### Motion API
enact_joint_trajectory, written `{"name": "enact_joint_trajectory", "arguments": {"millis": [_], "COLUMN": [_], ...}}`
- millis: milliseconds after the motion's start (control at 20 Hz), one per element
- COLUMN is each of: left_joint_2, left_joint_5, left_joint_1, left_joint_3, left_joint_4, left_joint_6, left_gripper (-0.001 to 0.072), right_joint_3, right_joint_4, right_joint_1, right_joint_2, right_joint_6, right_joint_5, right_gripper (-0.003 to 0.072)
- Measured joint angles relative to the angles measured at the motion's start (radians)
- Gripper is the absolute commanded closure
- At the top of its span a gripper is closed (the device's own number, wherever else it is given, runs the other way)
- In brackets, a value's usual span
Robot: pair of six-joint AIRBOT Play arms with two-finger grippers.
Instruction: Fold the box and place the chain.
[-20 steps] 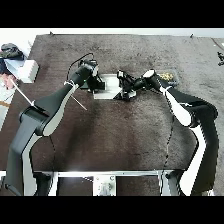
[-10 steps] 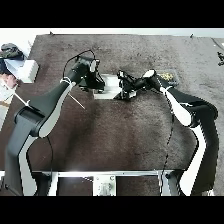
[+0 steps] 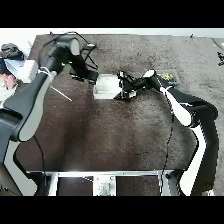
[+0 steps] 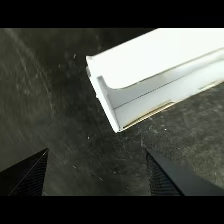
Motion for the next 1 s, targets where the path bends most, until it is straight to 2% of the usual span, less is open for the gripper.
{"name": "enact_joint_trajectory", "arguments": {"millis": [200,500,800,1000], "left_joint_2": [0.018,0.024,0.013,-0.069], "left_joint_5": [0.037,0.1,0.172,0.185], "left_joint_1": [0.131,0.316,0.356,0.361], "left_joint_3": [-0.029,-0.19,-0.286,-0.31], "left_joint_4": [-0.192,-0.595,-0.772,-0.887], "left_joint_6": [0.295,0.865,1.115,1.295], "left_gripper": [0.0057,0.0055,0.0057,0.0057], "right_joint_3": [0.0,0.0,0.0,0.0], "right_joint_4": [0.0,0.0,0.001,0.001], "right_joint_1": [0.0,0.0,0.0,0.0], "right_joint_2": [0.0,0.0,0.0,0.0], "right_joint_6": [0.0,0.0,0.0,0.0], "right_joint_5": [0.0,0.0,0.0,0.0], "right_gripper": [0.0216,0.0215,0.0216,0.0215]}}
